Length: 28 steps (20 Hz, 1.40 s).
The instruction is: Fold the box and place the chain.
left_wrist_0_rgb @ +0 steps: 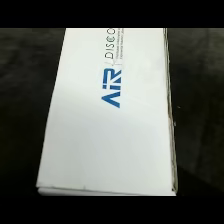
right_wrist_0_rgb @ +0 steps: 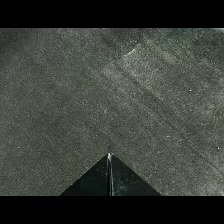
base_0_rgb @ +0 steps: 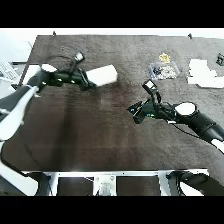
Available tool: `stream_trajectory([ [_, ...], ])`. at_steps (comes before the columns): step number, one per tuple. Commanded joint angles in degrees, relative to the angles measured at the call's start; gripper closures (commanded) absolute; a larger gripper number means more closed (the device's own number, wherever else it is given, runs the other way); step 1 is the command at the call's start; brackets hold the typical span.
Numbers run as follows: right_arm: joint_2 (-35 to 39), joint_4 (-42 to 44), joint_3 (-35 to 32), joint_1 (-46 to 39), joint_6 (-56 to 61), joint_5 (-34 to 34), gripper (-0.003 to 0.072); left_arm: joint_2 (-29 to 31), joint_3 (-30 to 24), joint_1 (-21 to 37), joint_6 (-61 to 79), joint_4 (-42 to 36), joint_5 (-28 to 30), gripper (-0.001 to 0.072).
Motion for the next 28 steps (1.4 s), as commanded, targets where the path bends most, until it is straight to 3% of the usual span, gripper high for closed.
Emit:
stream_trajectory([
  [1,0.02,0.00,-0.04,0.00,-0.02,-0.02,0.0682,9.20,-4.96,5.57,-10.34,0.48,17.35,0.0694],
  [5,0.02,0.02,-0.04,0.00,-0.02,-0.22,0.0682,11.02,-9.92,9.64,-18.34,0.44,33.35,0.0693],
  [12,0.02,0.02,-0.04,0.00,-0.02,-0.28,0.0682,9.92,-21.00,9.64,-19.74,-1.27,59.32,0.0692],
  [16,0.02,0.04,-0.04,0.00,0.00,-0.90,0.0682,4.46,-20.24,9.62,-19.15,0.00,54.47,0.0692],
  [21,0.02,0.04,-0.04,0.02,0.00,-0.87,0.0682,3.50,-18.80,9.86,-19.17,0.35,56.19,0.0690],
  [26,0.02,0.07,-0.04,0.04,0.00,-0.87,0.0682,2.71,-17.31,15.41,-24.09,-0.07,45.79,0.0689],
  [28,0.02,0.09,-0.04,0.04,0.00,-0.90,0.0682,2.43,-16.65,15.87,-23.87,-0.11,44.17,0.0689],
])
